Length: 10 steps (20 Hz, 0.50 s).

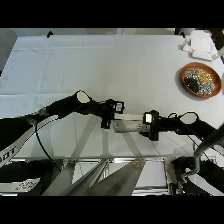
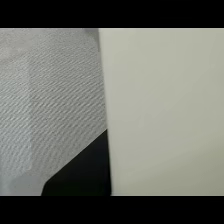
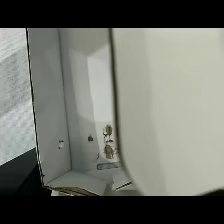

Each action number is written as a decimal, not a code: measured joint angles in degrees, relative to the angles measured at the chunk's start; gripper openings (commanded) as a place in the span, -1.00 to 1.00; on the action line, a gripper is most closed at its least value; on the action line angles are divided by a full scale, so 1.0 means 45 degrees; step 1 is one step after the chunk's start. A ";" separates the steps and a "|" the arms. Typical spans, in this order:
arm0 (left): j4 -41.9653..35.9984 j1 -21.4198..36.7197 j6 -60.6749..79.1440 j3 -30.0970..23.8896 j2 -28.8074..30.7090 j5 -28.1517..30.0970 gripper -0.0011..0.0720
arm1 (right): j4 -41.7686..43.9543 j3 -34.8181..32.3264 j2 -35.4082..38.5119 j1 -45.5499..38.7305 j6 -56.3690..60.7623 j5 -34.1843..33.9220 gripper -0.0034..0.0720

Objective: Fold the box and place the chain.

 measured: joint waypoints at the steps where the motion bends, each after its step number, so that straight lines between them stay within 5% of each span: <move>1: 0.0000 0.0000 0.0000 0.0000 0.0000 0.0000 -0.93 | 0.0092 0.0000 -0.0097 0.0000 -0.0102 -0.0073 0.63; 10: 0.0000 0.0000 -0.0024 0.0000 0.0000 -0.0019 -0.93 | 0.0937 -0.0005 -0.0583 0.0000 -0.1311 -0.0296 0.14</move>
